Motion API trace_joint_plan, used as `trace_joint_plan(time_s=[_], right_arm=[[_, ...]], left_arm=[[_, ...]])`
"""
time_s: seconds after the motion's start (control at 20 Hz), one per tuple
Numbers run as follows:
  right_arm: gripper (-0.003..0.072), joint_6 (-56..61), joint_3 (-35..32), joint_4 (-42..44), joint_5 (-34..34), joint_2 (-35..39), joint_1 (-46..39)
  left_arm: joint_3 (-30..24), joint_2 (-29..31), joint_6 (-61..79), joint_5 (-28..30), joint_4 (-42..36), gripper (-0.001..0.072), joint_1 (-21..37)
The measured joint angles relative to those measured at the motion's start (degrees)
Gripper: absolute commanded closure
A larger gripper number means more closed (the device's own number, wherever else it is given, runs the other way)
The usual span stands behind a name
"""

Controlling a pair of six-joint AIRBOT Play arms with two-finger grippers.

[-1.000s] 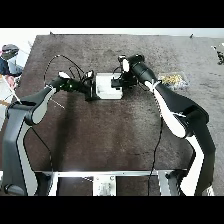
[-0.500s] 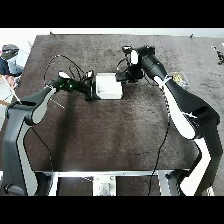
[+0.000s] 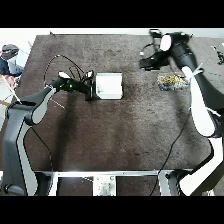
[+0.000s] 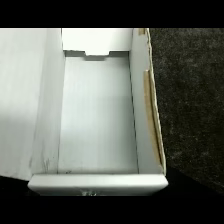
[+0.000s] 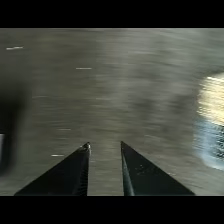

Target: Fold the box and place the chain.

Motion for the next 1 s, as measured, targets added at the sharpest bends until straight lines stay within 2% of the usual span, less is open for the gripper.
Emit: trace_joint_plan(time_s=[0.4, 1.0], right_arm=[[0.0464, -4.0, -0.5, 2.3, 1.2, -3.8, -13.2], [0.0465, -7.4, -0.5, 4.4, 1.0, -11.7, -16.3]], left_arm=[[0.0, 0.0, 0.0, 0.0, 0.0, 0.0300, 0.0], [0.0, 0.0, 0.0, 0.0, 0.0, 0.0300, 0.0]])
